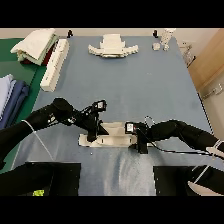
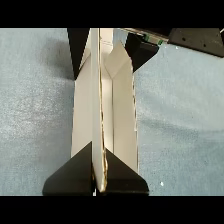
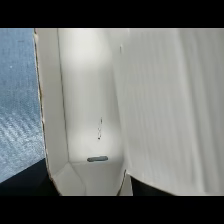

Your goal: Fold the box.

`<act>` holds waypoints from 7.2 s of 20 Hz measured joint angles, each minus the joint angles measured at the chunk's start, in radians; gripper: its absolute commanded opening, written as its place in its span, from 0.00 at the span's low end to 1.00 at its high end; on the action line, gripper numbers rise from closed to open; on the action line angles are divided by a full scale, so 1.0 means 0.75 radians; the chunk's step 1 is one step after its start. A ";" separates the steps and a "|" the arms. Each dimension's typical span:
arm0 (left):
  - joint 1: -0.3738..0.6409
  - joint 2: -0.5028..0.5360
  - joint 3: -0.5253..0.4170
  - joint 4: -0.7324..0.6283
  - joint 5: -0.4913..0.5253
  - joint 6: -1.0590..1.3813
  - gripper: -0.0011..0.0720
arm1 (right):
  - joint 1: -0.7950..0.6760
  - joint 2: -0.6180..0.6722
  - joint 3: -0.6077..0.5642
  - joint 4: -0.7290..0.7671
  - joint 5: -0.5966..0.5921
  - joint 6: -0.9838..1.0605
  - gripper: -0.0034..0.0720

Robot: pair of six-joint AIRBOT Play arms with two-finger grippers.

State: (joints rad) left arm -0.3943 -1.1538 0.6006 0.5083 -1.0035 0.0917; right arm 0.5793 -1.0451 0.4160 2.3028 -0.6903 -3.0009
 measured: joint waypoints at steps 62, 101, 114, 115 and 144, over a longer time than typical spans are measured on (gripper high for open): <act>-0.101 -0.172 0.270 0.048 -0.016 -1.575 0.03 | 0.000 -0.001 0.000 -0.004 0.001 0.001 0.73; -0.114 0.597 -0.028 0.665 -0.047 -0.698 0.94 | 0.000 -0.001 0.000 -0.004 0.001 0.000 0.73; -0.105 0.317 -0.187 0.386 0.183 -0.225 0.56 | 0.000 -0.001 0.000 -0.004 0.001 0.000 0.73; -0.115 0.300 -0.187 0.365 0.190 -0.213 0.49 | 0.000 -0.001 0.000 -0.004 0.001 0.000 0.73; -0.206 0.160 -0.187 0.093 0.311 -0.157 0.03 | 0.000 -0.001 0.000 -0.004 0.001 0.000 0.73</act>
State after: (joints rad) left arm -0.5488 -1.0340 0.4603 0.5781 -0.7704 -0.0257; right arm 0.5793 -1.0458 0.4160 2.3001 -0.6899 -3.0009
